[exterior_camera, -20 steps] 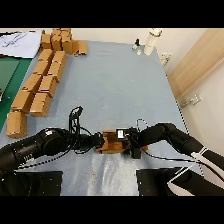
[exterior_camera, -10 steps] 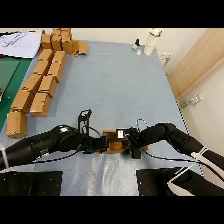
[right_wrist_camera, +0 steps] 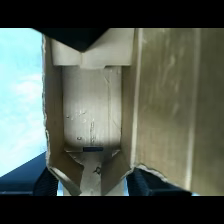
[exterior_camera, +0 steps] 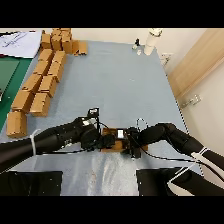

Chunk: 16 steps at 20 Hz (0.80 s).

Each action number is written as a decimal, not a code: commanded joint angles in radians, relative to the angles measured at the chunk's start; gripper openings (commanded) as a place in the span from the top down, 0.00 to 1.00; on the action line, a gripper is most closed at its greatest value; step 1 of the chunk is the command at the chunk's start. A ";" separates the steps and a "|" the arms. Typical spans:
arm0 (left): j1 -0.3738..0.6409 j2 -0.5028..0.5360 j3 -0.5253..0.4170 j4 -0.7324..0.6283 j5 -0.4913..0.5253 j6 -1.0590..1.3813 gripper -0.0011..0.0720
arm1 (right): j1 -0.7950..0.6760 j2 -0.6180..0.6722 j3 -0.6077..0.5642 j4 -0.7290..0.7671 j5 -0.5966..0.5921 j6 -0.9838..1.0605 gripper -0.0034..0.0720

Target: Fold the box.

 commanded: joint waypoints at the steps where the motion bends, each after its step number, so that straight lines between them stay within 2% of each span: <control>1: -0.040 -0.053 0.068 0.065 -0.089 -0.085 0.25 | -0.001 0.000 0.000 -0.001 -0.003 -0.002 0.27; 7: -0.065 -0.124 0.126 0.197 -0.144 -0.131 0.25 | -0.001 0.000 0.000 -0.001 -0.003 -0.002 0.27; 16: -0.064 -0.170 0.153 0.188 -0.133 -0.096 0.27 | -0.001 0.000 0.000 0.000 -0.003 -0.002 0.27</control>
